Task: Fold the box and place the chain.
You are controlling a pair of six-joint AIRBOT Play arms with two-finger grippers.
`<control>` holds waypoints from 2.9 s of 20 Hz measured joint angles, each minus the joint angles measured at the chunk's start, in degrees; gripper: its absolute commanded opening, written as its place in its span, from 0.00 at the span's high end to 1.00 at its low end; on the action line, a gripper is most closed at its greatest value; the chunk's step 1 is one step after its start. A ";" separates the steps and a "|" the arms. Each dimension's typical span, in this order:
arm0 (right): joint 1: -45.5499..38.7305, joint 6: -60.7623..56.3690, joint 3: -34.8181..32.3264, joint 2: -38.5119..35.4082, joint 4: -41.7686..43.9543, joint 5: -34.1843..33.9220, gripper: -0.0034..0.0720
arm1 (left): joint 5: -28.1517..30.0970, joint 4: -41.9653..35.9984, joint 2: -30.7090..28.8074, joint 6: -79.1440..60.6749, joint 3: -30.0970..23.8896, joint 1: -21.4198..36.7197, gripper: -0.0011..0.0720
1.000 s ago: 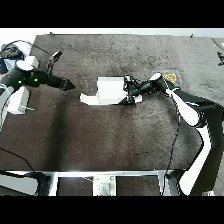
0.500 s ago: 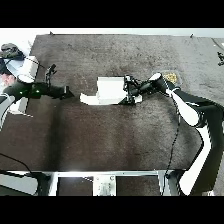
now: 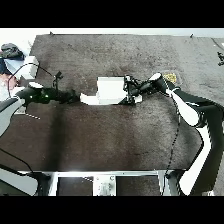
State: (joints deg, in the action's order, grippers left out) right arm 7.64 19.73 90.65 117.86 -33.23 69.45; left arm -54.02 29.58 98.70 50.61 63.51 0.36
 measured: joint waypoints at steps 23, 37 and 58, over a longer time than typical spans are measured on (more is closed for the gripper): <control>0.00 0.00 0.00 0.00 0.00 0.02 0.51 | -2.64 -22.62 2.89 -10.27 1.27 -7.13 0.59; -0.02 0.07 0.00 0.00 -0.07 0.04 0.51 | -0.07 -4.90 2.58 6.64 10.23 -13.60 0.59; -0.02 -0.02 0.00 0.00 0.04 -0.02 0.51 | -3.26 31.74 4.46 43.04 23.82 -22.86 0.57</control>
State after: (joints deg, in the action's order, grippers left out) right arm 7.62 19.70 90.65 117.86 -33.19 69.43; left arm -57.28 61.32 103.15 93.65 87.33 -22.50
